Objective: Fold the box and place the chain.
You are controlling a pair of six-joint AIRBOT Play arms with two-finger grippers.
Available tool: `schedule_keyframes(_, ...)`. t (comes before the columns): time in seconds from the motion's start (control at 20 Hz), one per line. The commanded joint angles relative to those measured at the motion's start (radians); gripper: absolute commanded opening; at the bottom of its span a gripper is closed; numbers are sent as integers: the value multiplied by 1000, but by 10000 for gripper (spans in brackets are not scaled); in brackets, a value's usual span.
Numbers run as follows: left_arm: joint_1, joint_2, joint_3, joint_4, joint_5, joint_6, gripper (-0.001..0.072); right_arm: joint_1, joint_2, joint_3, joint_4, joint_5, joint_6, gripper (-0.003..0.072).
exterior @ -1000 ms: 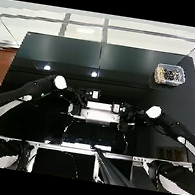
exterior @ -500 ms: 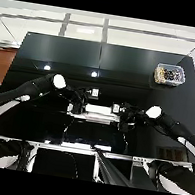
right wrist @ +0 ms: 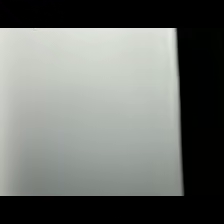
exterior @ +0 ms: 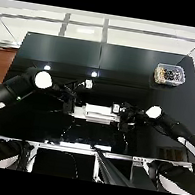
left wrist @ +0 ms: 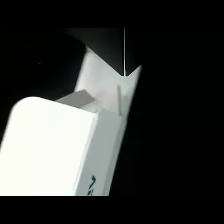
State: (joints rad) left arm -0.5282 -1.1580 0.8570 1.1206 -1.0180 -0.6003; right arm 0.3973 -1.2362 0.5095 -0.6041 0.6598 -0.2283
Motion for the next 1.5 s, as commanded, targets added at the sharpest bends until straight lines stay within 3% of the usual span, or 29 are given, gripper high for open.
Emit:
schedule_keyframes(0.0, -1, 0, -30, -180, -170, -211, 24, 0, -1, 0, 1, 0, 0, 126)
schedule_keyframes(0.05, -1, -11, -42, -242, -192, -212, 23, 0, -1, 0, 1, 0, 0, 126)
schedule_keyframes(0.15, -1, -12, -83, -392, -68, -195, 23, 0, -1, 0, 1, -2, 0, 126)
schedule_keyframes(0.25, 0, -12, -113, -550, 164, -105, 23, 0, -1, 0, 1, -2, 1, 126)
schedule_keyframes(0.35, -5, -13, -122, -682, 511, -80, 23, 0, -1, 0, 1, -2, 1, 126)
schedule_keyframes(0.45, -27, -27, -121, -706, 741, -77, 24, 0, -1, 0, 1, -3, 1, 126)
schedule_keyframes(0.5, -30, -40, -118, -676, 744, -56, 24, 0, -1, 0, 2, -3, 2, 126)
schedule_keyframes(0.65, -30, -117, -95, -502, 499, -58, 24, 0, -1, 0, 2, -3, 2, 126)
schedule_keyframes(0.75, -30, -159, -91, -504, 404, -58, 24, 0, -1, 0, 2, -14, 12, 126)
schedule_keyframes(1.1, -46, -224, -86, -486, 457, -39, 23, 0, -1, 0, 5, -17, 13, 127)
schedule_keyframes(1.25, -65, -224, -83, -370, 385, -19, 25, 0, -1, 0, 5, -17, 13, 126)
schedule_keyframes(1.35, -34, -222, -63, -361, 301, -20, 24, 0, -1, 0, 5, -17, 13, 126)
schedule_keyframes(1.45, 8, -205, -37, -362, 279, -40, 23, 0, -1, 0, 5, -17, 13, 127)
